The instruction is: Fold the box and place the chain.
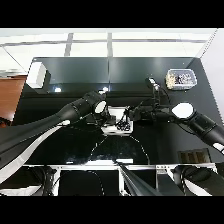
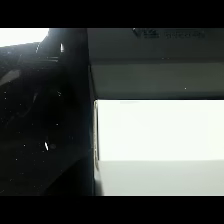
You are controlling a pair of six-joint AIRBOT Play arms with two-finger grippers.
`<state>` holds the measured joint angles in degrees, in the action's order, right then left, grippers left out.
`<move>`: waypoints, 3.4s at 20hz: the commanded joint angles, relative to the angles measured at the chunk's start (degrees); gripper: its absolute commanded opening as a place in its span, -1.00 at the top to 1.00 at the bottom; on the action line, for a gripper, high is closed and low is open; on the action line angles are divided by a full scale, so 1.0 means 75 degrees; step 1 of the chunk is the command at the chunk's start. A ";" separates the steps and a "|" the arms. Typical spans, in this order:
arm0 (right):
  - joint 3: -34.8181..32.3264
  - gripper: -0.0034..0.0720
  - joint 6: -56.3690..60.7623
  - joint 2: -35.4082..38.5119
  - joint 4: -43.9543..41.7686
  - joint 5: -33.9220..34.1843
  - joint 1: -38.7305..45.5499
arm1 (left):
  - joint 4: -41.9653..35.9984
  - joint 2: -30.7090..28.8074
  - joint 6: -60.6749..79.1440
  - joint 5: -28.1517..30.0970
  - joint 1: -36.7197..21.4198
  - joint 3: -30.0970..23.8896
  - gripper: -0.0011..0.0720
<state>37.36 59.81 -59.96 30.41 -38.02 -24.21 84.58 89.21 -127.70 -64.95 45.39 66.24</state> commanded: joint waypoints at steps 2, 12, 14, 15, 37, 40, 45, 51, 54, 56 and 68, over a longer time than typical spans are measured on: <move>0.0000 0.77 -0.0029 -0.0012 0.0012 0.0050 -0.0026 | 0.0000 0.0003 0.0003 0.0026 0.0000 -0.0003 0.89; 0.0128 0.86 -0.0201 0.1166 0.0402 -0.0251 0.0020 | 0.0000 0.0003 0.0003 0.0012 0.0000 -0.0003 0.89; 0.0152 0.86 -0.0096 0.1655 0.0414 -0.0259 0.0187 | 0.0000 0.0003 0.0003 0.0020 0.0000 -0.0003 0.89; 0.0160 0.86 -0.0029 0.1848 0.0408 -0.0291 0.0300 | 0.0003 0.0003 0.0003 0.0023 0.0000 -0.0003 0.89; 0.0079 0.68 0.0236 0.1518 -0.0207 -0.1501 0.0192 | 0.0006 0.0003 0.0003 0.0055 -0.0003 -0.0003 0.89; 0.0073 -0.01 0.0239 0.1236 0.0085 -0.1582 0.0318 | 0.0029 0.0003 0.0000 0.0050 -0.0012 -0.0003 0.89; 0.0189 -0.01 0.0166 0.1387 0.0423 -0.2538 0.2142 | -0.0052 0.0015 0.0000 -0.0032 -0.0012 0.0003 0.89; 0.0187 -0.01 0.0154 0.1387 0.0979 -0.3445 0.2844 | 0.0408 -0.0003 -0.0819 -0.0679 0.0052 0.0586 -0.32; 0.0187 -0.01 0.0157 0.1387 0.0979 -0.3424 0.2844 | 0.0863 -0.0303 -0.0227 -0.1227 0.0058 0.0953 -0.32; 0.0187 -0.01 0.0160 0.1387 0.0982 -0.3430 0.2844 | 0.1973 -0.0947 0.0242 -0.1737 0.0117 0.0833 -0.32; 0.0187 -0.01 0.0163 0.1387 0.1011 -0.3089 0.2844 | -0.6435 -0.2669 1.1424 0.0714 -0.4881 -0.3622 -0.32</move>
<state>38.72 60.99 -49.58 37.95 -61.98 -2.87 77.60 65.76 -97.51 -61.43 18.79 44.45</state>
